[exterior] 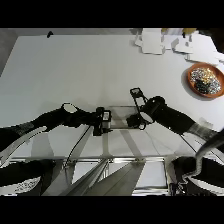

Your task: Fold the box and place the chain.

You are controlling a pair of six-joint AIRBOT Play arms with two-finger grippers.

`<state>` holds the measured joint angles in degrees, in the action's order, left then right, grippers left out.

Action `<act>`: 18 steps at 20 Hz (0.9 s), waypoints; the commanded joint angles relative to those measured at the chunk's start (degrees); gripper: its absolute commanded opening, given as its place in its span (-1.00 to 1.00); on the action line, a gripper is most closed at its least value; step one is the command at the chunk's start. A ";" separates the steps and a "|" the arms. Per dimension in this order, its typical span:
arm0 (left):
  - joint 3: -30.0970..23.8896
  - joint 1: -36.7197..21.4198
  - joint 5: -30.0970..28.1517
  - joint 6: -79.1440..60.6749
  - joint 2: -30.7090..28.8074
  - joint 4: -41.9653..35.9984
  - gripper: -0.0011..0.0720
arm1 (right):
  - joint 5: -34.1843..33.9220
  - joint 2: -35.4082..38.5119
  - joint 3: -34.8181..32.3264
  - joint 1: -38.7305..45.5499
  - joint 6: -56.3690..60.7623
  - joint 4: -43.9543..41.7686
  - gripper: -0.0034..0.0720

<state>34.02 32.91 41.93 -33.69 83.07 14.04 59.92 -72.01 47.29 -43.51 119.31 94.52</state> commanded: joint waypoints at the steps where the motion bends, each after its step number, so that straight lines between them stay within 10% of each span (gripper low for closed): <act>1: 0.00 0.04 -0.11 0.11 -0.04 -0.09 -0.40 | 4.26 6.03 3.34 1.14 -11.82 -0.22 0.10; 6: 0.00 0.04 0.07 0.11 -0.04 -0.09 -0.40 | 13.77 7.93 16.46 14.84 -25.83 3.78 0.00; 18: 0.00 0.04 0.09 0.11 -0.04 -0.09 -0.40 | -10.78 -4.81 21.27 68.04 -32.22 -1.81 -0.15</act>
<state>34.02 32.91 41.98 -33.54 83.07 13.96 54.85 -72.62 68.23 15.46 87.77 94.80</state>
